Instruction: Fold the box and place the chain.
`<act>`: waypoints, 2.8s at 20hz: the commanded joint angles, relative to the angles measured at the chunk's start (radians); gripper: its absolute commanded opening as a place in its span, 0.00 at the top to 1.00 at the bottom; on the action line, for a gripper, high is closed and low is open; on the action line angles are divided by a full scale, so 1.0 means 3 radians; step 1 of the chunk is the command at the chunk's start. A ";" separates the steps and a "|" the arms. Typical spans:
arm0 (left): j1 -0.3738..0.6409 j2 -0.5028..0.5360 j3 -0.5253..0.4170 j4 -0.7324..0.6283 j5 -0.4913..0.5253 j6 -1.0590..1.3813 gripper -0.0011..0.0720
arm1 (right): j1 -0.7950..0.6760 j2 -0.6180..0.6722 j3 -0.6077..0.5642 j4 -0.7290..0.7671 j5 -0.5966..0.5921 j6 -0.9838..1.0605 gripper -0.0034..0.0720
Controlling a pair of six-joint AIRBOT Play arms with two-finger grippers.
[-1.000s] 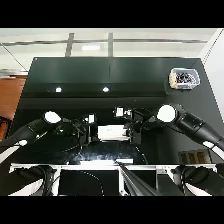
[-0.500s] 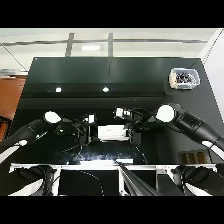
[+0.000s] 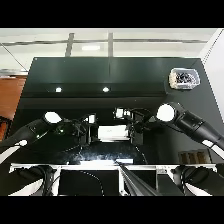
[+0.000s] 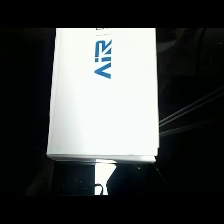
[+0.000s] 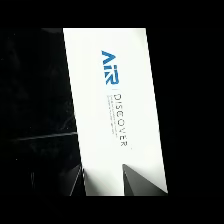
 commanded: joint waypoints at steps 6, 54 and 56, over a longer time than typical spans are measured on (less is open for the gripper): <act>0.0000 -0.0001 0.0003 0.0001 0.0001 0.0001 0.35 | 0.0001 0.0112 0.0172 0.0045 0.0102 0.0385 0.54; 0.0000 -0.0001 0.0003 0.0000 0.0005 0.0001 0.35 | -0.1157 0.0067 0.0170 0.1328 0.0585 0.2163 0.90; 0.0000 0.0000 0.0003 -0.0001 0.0008 0.0001 0.35 | -0.1429 0.0076 0.0170 0.1330 0.0587 0.2166 0.90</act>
